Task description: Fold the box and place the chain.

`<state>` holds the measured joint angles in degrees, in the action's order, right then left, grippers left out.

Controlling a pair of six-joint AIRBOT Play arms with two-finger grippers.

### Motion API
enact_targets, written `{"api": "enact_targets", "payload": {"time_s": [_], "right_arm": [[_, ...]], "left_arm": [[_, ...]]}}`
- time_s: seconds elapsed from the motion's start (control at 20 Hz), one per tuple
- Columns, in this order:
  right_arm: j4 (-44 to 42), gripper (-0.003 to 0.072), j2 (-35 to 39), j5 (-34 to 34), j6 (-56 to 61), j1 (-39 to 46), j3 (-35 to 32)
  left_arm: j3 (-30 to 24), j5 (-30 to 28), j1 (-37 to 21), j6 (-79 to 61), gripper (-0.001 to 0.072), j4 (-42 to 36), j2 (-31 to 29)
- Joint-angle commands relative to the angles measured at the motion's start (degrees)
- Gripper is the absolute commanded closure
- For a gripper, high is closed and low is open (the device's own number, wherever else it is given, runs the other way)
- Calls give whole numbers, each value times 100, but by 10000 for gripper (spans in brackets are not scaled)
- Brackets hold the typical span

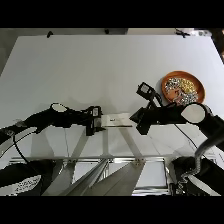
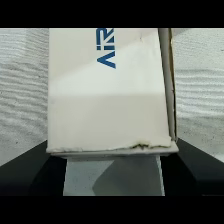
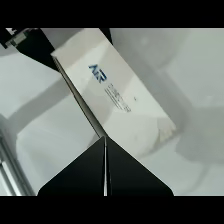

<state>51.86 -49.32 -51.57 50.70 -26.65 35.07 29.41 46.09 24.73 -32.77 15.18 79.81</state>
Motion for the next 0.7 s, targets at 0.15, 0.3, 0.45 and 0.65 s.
{"api": "enact_targets", "payload": {"time_s": [0.15,0.3,0.45,0.65], "right_arm": [[2293,679,321,-1683,2612,0,15],[2616,679,564,-2124,2872,0,15],[2614,679,706,-2129,2885,0,15],[2612,678,717,-2127,2885,0,15]], "left_arm": [[4,0,0,0,559,2,-4],[4,0,0,0,559,2,-2],[4,0,0,0,559,2,-4],[4,0,0,0,559,2,-2]]}}
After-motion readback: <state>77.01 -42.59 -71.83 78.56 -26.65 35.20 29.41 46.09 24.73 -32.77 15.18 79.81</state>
